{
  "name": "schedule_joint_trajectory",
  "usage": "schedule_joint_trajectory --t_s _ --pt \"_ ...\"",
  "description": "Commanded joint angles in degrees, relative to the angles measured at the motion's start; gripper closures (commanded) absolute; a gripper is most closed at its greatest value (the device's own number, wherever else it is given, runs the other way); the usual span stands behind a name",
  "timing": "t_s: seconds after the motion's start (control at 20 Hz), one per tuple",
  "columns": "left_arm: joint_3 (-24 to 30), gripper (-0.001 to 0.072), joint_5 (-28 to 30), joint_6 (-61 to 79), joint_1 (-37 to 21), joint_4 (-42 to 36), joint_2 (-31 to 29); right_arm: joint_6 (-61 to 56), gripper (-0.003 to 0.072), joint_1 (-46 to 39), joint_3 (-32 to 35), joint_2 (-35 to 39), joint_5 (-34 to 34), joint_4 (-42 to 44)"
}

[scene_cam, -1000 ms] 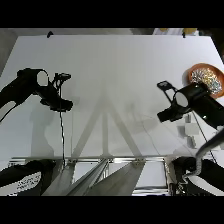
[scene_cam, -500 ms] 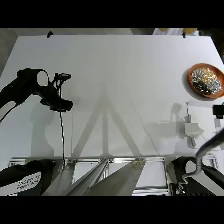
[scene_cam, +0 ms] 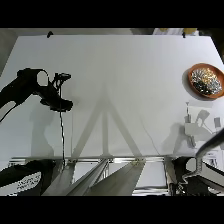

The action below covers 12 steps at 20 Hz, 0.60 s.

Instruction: Fold the box and place the chain.

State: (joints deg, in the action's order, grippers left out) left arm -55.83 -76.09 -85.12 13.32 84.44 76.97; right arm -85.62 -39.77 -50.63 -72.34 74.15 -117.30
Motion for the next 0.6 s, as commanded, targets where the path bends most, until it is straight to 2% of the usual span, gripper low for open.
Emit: schedule_joint_trajectory --t_s 0.0,0.05,0.1,0.15,0.2,0.35,0.55 --pt "0.02 0.0698 0.00 0.00 -0.02 0.02 -0.02 -0.44 0.0311 -1.07 0.00 -5.27 -1.62 -0.37" --pt "0.02 0.0698 0.00 0.02 -0.02 0.02 -0.02 -2.58 0.0361 -1.07 0.00 -6.71 -1.18 -0.61" --pt "0.02 0.0698 0.02 0.02 -0.02 0.00 -0.02 -4.04 0.0458 -1.07 0.00 -7.65 -0.13 -0.57" --pt "0.02 0.0698 0.00 0.00 -0.02 0.02 -0.02 -4.50 0.0595 -1.05 0.00 -7.85 0.61 -0.02" --pt "0.02 0.0698 0.00 0.02 -0.02 0.02 -0.02 -4.11 0.0670 -0.63 0.00 -7.41 1.31 0.81" --pt "0.02 0.0698 0.00 0.02 -0.02 0.02 -0.02 -2.12 0.0670 3.34 0.00 -3.41 3.74 1.86" --pt "0.02 0.0698 0.02 0.02 -0.02 0.02 -0.02 4.02 0.0670 11.45 0.85 7.34 4.96 13.86"
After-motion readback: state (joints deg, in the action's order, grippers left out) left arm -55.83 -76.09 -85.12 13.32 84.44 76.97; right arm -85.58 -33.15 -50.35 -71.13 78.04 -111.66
